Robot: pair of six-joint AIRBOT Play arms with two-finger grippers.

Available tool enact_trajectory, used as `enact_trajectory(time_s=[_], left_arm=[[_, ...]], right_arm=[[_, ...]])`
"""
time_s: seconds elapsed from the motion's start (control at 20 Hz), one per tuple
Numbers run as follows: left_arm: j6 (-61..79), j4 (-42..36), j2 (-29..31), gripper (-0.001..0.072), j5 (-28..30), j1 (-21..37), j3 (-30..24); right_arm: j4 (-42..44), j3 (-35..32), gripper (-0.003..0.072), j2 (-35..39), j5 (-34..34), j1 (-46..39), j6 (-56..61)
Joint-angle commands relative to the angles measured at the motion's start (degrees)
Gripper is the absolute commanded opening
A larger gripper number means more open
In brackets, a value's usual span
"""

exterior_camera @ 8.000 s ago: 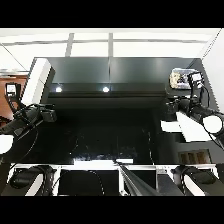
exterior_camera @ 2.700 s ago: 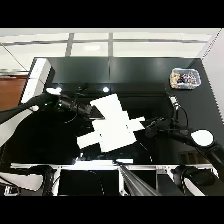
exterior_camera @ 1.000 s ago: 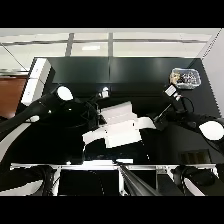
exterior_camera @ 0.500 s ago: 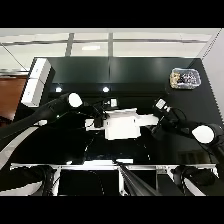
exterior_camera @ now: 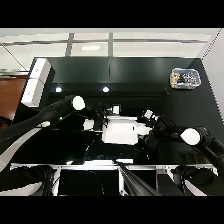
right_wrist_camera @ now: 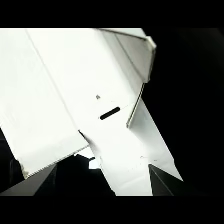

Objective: Fold the box and place the chain.

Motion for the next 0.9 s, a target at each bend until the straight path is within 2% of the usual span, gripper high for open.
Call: enact_trajectory(time_s=[0.0, 0.15, 0.3, 0.65, 0.85], left_arm=[[-0.4, 0.7, 0.0, 0.0028, -1.0, -0.2, 0.1], [-0.4, 0.7, 0.0, 0.0028, -0.6, -0.2, 0.1], [-0.4, 0.7, 0.0, 0.0028, -0.4, -0.2, 0.1], [-3.4, 0.7, 0.0, 0.0028, -0.5, -0.2, 0.1], [-3.4, 0.6, 0.0, 0.0028, -0.5, -0.2, 0.1]], right_arm=[[0.3, -0.2, 0.0703, -1.2, 1.5, 0.5, -4.5], [0.5, -0.2, 0.0696, -1.7, 7.7, 0.5, -14.5], [5.7, -0.2, 0.0696, -3.5, 7.5, 0.5, -19.6], [7.3, -0.2, 0.0696, -8.3, 0.0, 6.2, -19.8], [8.5, -0.2, 0.0697, -8.3, -9.9, 9.1, -19.8]])
